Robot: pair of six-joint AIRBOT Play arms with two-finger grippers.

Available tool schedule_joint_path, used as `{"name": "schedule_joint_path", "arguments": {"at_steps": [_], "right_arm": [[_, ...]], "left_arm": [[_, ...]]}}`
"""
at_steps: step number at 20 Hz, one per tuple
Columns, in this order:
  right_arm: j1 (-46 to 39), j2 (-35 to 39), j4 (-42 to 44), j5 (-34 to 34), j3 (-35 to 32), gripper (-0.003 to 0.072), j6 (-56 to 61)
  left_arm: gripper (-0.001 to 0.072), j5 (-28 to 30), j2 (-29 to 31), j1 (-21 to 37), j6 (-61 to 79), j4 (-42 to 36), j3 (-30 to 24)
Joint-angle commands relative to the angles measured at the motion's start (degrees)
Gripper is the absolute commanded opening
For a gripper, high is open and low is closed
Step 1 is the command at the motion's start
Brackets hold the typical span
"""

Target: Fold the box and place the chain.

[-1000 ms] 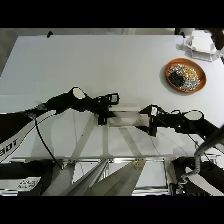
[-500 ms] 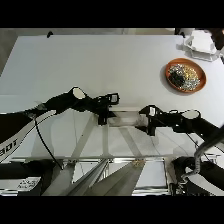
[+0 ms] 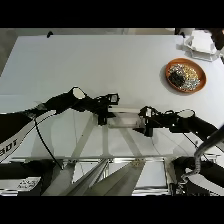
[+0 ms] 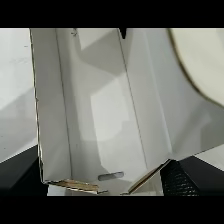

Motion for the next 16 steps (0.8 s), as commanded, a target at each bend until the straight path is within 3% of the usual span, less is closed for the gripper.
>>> {"name": "schedule_joint_path", "arguments": {"at_steps": [1, 4, 12, 14, 16], "right_arm": [[0.1, -0.6, -0.3, 0.3, 0.1, 0.0632, 0.0], [0.1, -0.7, -0.7, 0.2, 0.1, 0.0582, -0.1], [0.1, -3.4, 0.9, -1.1, 0.4, 0.0569, -3.3], [0.1, -3.9, 1.1, -1.1, 0.9, 0.0522, -3.3], [0.1, -4.0, 1.1, -1.2, 1.2, 0.0522, -3.4]], "left_arm": [[0.0011, 0.2, 0.0, 0.0, 0.0, -0.1, 0.1], [0.0011, 0.2, 0.0, 0.0, 0.0, -0.1, 0.1], [0.0011, 0.1, 0.0, 0.0, 0.0, -0.1, 0.1], [0.0011, 0.2, 0.0, 0.0, 0.0, -0.1, 0.1], [0.0011, 0.2, 0.0, 0.0, 0.0, -0.1, 0.1]]}}
